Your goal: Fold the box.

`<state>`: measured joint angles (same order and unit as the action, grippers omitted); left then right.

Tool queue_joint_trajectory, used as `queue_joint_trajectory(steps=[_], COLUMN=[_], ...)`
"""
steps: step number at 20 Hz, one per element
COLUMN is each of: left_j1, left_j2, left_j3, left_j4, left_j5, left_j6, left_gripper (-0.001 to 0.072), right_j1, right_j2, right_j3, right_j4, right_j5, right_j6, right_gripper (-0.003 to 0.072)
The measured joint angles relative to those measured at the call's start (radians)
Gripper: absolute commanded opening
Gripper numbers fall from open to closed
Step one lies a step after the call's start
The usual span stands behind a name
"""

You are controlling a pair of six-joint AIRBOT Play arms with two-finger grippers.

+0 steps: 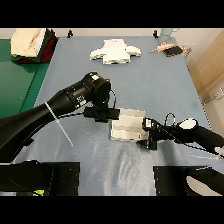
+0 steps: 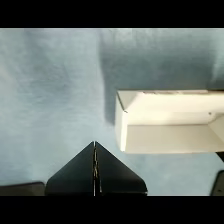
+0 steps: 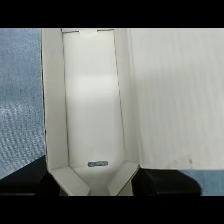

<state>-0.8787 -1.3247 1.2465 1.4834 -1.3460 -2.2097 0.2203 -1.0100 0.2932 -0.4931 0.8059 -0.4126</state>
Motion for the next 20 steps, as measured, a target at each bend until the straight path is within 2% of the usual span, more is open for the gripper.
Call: queue_joint_trajectory(steps=[7, 10, 13, 14, 15, 20], left_j1=[0.033, 0.098, 0.193, 0.223, 0.253, 0.381], left_j2=[-0.007, 0.025, 0.111, 0.143, 0.172, 0.253], left_j3=[-0.006, -0.058, -0.206, -0.263, -0.322, -0.585], left_j4=[0.052, -0.041, -0.238, -0.305, -0.366, -0.661], left_j5=[0.092, 0.113, 0.146, 0.172, 0.195, 0.349], left_j6=[0.357, 0.639, 1.073, 1.212, 1.347, 1.953], left_gripper=[0.0015, 0.0014, 0.0040, 0.0398, 0.0712, 0.0715], right_j1=[0.000, 0.000, 0.000, 0.000, 0.000, 0.000], right_j2=[0.000, 0.000, 0.000, 0.000, 0.000, 0.000], right_j3=[0.000, 0.000, 0.000, 0.000, 0.000, 0.000], right_j4=[0.000, 0.000, 0.000, 0.000, 0.000, 0.000], right_j5=[0.000, 0.000, 0.000, 0.000, 0.000, 0.000], right_j6=[0.000, 0.000, 0.000, 0.000, 0.000, 0.000], right_gripper=[0.0516, 0.0516, 0.0516, 0.0517, 0.0516, 0.0516])
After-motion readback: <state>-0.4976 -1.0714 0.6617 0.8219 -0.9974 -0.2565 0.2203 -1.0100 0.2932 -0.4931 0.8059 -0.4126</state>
